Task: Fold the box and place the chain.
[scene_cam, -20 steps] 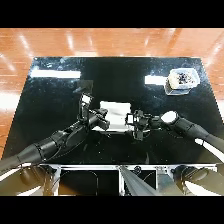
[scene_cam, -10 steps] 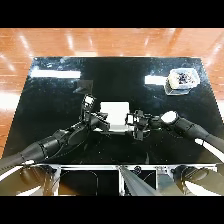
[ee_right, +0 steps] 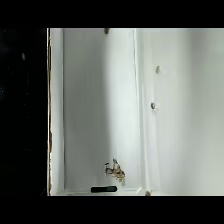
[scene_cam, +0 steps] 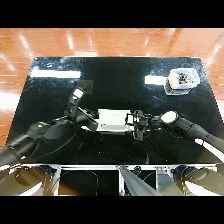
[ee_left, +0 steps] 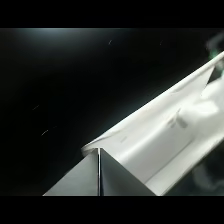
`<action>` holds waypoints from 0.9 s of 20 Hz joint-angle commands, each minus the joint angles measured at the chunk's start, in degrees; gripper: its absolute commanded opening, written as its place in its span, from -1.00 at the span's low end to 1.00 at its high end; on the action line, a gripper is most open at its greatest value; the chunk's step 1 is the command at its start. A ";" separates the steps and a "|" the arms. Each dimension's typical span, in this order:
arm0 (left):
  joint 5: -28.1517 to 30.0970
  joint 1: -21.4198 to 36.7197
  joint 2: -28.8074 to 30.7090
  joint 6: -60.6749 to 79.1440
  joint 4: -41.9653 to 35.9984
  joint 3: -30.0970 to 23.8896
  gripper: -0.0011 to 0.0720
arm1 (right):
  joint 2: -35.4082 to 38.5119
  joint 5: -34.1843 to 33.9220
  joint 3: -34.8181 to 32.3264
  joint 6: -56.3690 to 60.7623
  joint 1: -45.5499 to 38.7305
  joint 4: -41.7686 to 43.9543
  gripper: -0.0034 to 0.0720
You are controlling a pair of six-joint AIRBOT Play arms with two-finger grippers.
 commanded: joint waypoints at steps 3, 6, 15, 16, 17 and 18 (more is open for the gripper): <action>19.26 17.59 9.53 10.62 0.83 0.09 -0.91 | 0.00 0.00 0.00 0.04 0.02 0.04 0.56; 29.68 24.83 6.95 33.05 -10.73 0.66 -0.91 | 0.00 0.07 0.00 0.04 0.02 0.04 0.56; 29.00 16.50 -5.20 53.53 -9.84 0.79 -0.63 | 0.00 0.02 0.00 0.04 0.02 0.02 0.56; 27.28 14.86 -6.34 53.55 -9.84 0.79 0.21 | 0.00 0.02 0.00 0.04 0.02 0.02 0.56; 24.70 13.22 -7.52 53.55 -9.77 0.79 0.75 | 0.00 0.04 0.00 0.04 0.02 0.02 0.56; 22.64 11.76 -8.48 53.59 -9.01 0.79 0.74 | 0.00 0.04 0.00 0.04 0.02 0.02 0.56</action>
